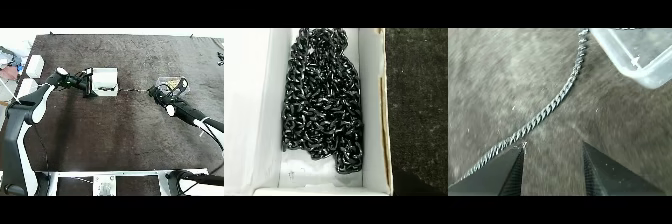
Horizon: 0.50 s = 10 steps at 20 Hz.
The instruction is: Fold the box and place the chain.
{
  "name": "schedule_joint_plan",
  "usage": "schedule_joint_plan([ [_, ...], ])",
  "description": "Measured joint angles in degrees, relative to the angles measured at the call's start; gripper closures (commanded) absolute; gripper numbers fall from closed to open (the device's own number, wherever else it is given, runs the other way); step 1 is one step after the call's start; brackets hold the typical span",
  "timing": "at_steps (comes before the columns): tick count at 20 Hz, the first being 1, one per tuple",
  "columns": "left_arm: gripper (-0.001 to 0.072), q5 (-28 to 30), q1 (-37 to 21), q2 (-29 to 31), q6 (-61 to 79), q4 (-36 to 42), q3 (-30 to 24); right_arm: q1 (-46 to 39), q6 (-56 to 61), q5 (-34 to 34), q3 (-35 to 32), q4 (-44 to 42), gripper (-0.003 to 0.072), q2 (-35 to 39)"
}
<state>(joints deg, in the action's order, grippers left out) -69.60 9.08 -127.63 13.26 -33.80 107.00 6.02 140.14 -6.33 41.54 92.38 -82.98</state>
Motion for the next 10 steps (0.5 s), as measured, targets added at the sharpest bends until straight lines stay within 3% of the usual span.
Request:
schedule_joint_plan([
  [4, 0.0637, 0.0, 0.0, 0.0, -0.8, 0.0, 0.0, -0.7, 0.0, -2.8, 4.5, -1.6, 0.0281, -6.9],
  [5, 0.0637, 0.0, 0.0, 0.0, -0.9, 0.0, 0.0, -0.9, 0.1, -3.0, 5.7, -2.1, 0.0344, -8.4],
  [6, 0.0637, 0.0, 0.0, 0.0, -1.1, 0.0, 0.0, -1.2, 0.4, -3.2, 6.8, -2.6, 0.0487, -9.6],
  [7, 0.0637, 0.0, 0.0, 0.0, -1.2, 0.0, 0.0, -1.6, 0.4, -3.5, 7.9, -3.0, 0.0534, -10.6],
  [10, 0.0637, 0.0, 0.0, 0.0, -1.3, 0.0, 0.0, -3.1, 0.5, -3.8, 10.0, -3.7, 0.0565, -12.7],
])
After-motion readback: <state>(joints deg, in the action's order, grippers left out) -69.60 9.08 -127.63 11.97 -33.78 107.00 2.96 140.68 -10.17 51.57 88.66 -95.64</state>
